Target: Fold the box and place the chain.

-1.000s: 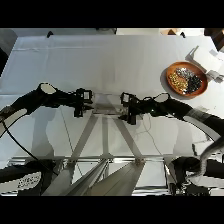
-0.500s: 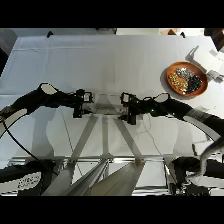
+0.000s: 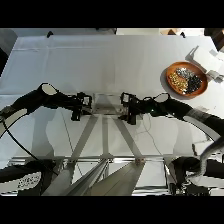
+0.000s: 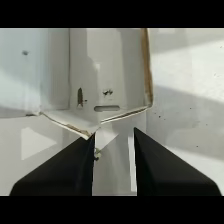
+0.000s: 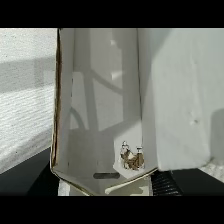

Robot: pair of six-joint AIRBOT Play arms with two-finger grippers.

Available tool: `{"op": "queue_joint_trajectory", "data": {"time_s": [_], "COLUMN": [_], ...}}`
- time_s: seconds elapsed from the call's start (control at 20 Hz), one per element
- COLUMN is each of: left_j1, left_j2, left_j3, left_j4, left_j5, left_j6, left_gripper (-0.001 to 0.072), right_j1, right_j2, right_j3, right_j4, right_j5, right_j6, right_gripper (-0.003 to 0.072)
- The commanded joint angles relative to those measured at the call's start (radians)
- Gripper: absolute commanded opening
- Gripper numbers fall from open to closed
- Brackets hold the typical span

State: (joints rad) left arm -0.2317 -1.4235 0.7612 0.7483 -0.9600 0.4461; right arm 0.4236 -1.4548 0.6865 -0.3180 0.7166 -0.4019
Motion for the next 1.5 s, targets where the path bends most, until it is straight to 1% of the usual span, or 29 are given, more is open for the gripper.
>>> {"op": "queue_joint_trajectory", "data": {"time_s": [0.0,0.1,0.15,0.35,0.5,0.6,0.65,0.7,0.75,0.8,0.95,1.05,1.1,1.15,1.25,1.3,1.45], "left_j1": [0.0,0.0,0.0,-0.001,0.002,0.003,0.003,0.003,0.003,0.003,0.003,0.002,0.002,0.002,0.001,0.0,0.0], "left_j2": [-0.001,-0.001,-0.001,-0.001,-0.001,0.0,0.0,0.0,0.0,0.0,0.0,0.0,0.0,0.0,0.0,0.0,-0.001], "left_j3": [0.0,0.0,0.0,0.0,0.0,0.0,0.0,0.0,0.0,0.0,0.0,0.0,0.0,0.0,0.0,0.0,0.0], "left_j4": [-0.019,-0.019,-0.019,-0.055,-0.048,0.006,0.045,0.092,0.131,0.15,0.126,0.082,0.052,0.018,-0.019,-0.02,-0.023], "left_j5": [-0.009,-0.006,-0.005,-0.007,-0.013,-0.008,-0.004,0.0,0.004,0.007,0.027,0.074,0.095,0.105,0.094,0.082,0.018], "left_j6": [0.001,0.003,0.002,0.002,-0.002,-0.021,-0.061,-0.123,-0.183,-0.224,-0.233,-0.233,-0.233,-0.233,-0.233,-0.233,-0.216], "left_gripper": [0.0204,0.0036,0.0005,0.0005,0.0008,0.0018,0.006,0.0129,0.0182,0.0183,0.019,0.0306,0.0349,0.0362,0.0356,0.0327,0.0321], "right_j1": [0.0,0.0,0.0,0.0,0.0,0.0,0.0,0.0,0.0,0.0,0.0,0.0,0.0,0.0,0.0,0.0,0.0], "right_j2": [0.0,0.0,0.0,0.0,0.0,0.0,0.0,0.0,0.0,0.0,0.0,0.0,0.0,0.0,0.0,0.0,0.0], "right_j3": [0.001,0.001,0.001,0.001,0.001,0.001,0.001,0.001,0.001,0.001,0.001,0.001,0.001,0.001,0.001,0.001,0.001], "right_j4": [0.0,0.0,0.0,0.0,0.0,0.0,0.0,0.0,0.0,0.0,0.0,0.0,0.0,0.0,0.0,0.0,0.0], "right_j5": [0.0,0.0,0.0,0.0,0.0,0.0,0.0,0.0,0.0,0.0,0.0,0.0,0.0,0.0,0.0,0.0,0.0], "right_j6": [0.0,0.0,0.0,0.0,0.0,0.0,0.0,0.0,0.0,0.0,0.0,0.0,0.0,0.0,0.0,0.0,0.0], "right_gripper": [0.0539,0.0539,0.0539,0.0539,0.0539,0.0539,0.0539,0.0539,0.0539,0.0539,0.0539,0.0539,0.0539,0.0539,0.0539,0.0539,0.0539]}}
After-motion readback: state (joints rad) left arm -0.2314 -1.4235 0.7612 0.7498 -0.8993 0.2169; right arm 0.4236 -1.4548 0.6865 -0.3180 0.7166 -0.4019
